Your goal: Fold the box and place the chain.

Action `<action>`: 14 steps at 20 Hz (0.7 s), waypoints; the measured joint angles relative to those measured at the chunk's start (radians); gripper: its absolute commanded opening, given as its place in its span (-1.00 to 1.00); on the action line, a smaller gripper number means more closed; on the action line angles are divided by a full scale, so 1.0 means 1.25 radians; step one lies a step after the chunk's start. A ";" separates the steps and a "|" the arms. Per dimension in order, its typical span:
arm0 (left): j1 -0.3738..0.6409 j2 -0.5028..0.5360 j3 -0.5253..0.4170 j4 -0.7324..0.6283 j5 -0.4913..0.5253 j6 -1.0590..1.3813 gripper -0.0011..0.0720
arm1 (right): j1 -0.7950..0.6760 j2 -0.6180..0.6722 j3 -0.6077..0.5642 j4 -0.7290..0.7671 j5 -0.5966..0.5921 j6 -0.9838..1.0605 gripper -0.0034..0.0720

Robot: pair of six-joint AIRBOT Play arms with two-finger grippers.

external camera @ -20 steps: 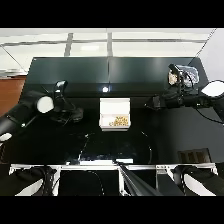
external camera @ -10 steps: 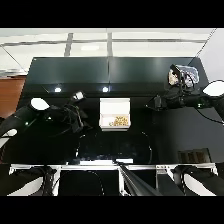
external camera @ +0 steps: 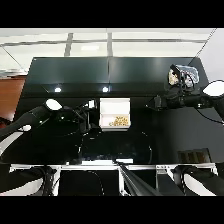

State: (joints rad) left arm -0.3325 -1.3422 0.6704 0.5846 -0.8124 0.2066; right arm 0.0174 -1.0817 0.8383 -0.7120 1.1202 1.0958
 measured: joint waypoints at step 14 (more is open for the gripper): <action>-0.047 -0.039 0.038 0.017 -0.022 0.024 0.97 | 0.000 0.000 0.000 -0.002 -0.003 -0.009 -0.02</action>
